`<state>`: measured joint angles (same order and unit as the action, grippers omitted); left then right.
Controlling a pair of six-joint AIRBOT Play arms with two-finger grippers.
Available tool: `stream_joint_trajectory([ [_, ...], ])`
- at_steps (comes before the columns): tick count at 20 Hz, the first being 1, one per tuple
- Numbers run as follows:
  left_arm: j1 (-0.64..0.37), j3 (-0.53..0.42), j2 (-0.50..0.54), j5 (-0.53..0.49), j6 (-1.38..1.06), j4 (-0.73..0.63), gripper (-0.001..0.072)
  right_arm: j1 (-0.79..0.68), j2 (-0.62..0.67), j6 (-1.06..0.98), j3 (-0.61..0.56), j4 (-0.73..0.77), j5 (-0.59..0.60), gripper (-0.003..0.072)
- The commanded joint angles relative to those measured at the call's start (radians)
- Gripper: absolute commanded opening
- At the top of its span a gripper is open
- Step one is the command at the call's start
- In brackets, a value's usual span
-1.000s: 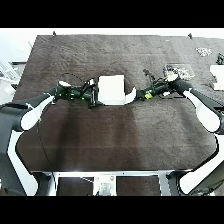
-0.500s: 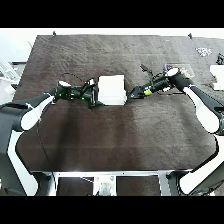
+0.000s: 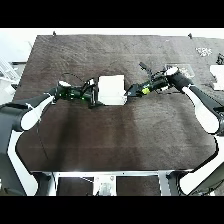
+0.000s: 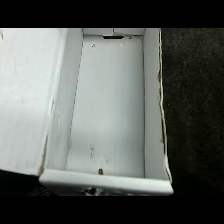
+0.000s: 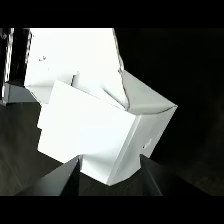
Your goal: Fold the box and place the chain.
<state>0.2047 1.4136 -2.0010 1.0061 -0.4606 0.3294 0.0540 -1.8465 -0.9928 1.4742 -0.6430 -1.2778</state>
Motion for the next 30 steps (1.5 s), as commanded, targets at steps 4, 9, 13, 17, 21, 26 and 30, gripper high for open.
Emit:
stream_joint_trajectory([
  [4, 0.0, 0.0, 0.001, 0.0, 0.0, 0.0, 0.0468, 0.009, 0.0, -0.01, 0.04, -0.023, 0.028, 0.0505],
  [9, 0.0, 0.0, 0.001, 0.0, 0.0, 0.0, 0.0468, 0.058, 0.0, -0.1, 0.105, -0.16, 0.019, 0.0505],
  [13, 0.0, 0.0, 0.001, 0.0, 0.0, 0.0, 0.0468, 0.084, 0.0, -0.134, 0.109, -0.196, 0.017, 0.0506],
  [17, 0.0, 0.0, 0.001, 0.0, 0.0, 0.0, 0.0467, 0.111, 0.0, -0.164, 0.141, -0.224, -0.005, 0.0509],
  [21, 0.0, 0.0, 0.001, 0.0, 0.0, 0.0, 0.0468, 0.146, 0.0, -0.234, 0.186, -0.308, -0.006, 0.051],
  [26, 0.0, 0.0, 0.001, 0.0, 0.0, 0.0, 0.0468, 0.156, 0.0, -0.303, 0.187, -0.372, 0.002, 0.051],
  [30, 0.0, 0.0, 0.001, 0.0, 0.0, 0.0, 0.0468, 0.179, 0.0, -0.317, 0.187, -0.372, 0.038, 0.051],
])
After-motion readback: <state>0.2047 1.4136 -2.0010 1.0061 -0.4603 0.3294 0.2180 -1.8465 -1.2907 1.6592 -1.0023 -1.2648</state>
